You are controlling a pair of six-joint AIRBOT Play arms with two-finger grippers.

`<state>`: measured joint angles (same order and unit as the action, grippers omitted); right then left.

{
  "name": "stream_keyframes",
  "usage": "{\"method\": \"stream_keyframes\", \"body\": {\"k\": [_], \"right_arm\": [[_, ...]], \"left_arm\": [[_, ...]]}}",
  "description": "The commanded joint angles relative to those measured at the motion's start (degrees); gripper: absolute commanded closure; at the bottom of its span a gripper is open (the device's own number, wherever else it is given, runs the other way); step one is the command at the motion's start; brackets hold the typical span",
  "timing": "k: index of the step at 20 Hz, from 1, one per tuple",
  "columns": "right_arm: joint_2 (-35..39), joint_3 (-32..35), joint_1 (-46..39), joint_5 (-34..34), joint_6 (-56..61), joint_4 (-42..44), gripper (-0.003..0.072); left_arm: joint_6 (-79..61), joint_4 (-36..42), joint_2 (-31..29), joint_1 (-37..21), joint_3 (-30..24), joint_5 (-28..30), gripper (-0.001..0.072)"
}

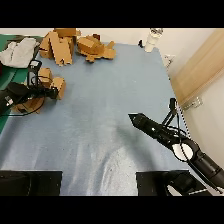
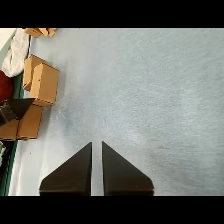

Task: Fold the box.

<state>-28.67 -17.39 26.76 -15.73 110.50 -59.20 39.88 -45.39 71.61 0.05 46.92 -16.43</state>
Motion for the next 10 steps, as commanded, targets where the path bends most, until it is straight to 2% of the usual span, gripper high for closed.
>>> {"method": "stream_keyframes", "body": {"k": [1, 2, 3, 4, 5, 6, 7, 10], "right_arm": [[0.0, -1.0, 0.0, -2.1, -1.2, -0.2, 0.0564], [-0.1, -1.8, 0.0, -2.6, -2.5, -0.2, 0.0479], [-0.8, -3.0, 0.0, -2.8, -3.6, -0.3, 0.0476], [-2.2, -4.5, 0.0, -3.2, -3.8, -1.2, 0.0487], [-4.8, -6.6, 0.0, -4.4, -4.0, -2.1, 0.0584], [-8.4, -9.2, 0.0, -6.3, -4.9, -2.4, 0.0654], [-12.3, -12.0, 0.0, -8.1, -6.7, -2.6, 0.0684], [-24.7, -21.7, 0.0, -12.3, -13.7, -2.8, 0.0685]], "left_arm": [[0.0, -3.0, -6.8, -0.1, 0.1, -1.6, 0.001], [0.0, -3.5, -9.6, 0.0, 0.1, -3.3, 0.001], [0.1, -3.3, -11.9, 0.2, 0.1, -6.0, 0.001], [0.7, -2.7, -14.0, 1.3, 0.1, -9.8, 0.0119], [0.7, -1.9, -15.3, 3.0, 0.1, -13.5, 0.0479], [0.3, -1.8, -16.2, 5.6, 0.1, -16.7, 0.0695], [1.1, -0.9, -16.3, 8.5, 0.1, -17.4, 0.0696], [9.0, 0.8, -15.8, 17.9, 0.1, -16.0, 0.0698]]}}
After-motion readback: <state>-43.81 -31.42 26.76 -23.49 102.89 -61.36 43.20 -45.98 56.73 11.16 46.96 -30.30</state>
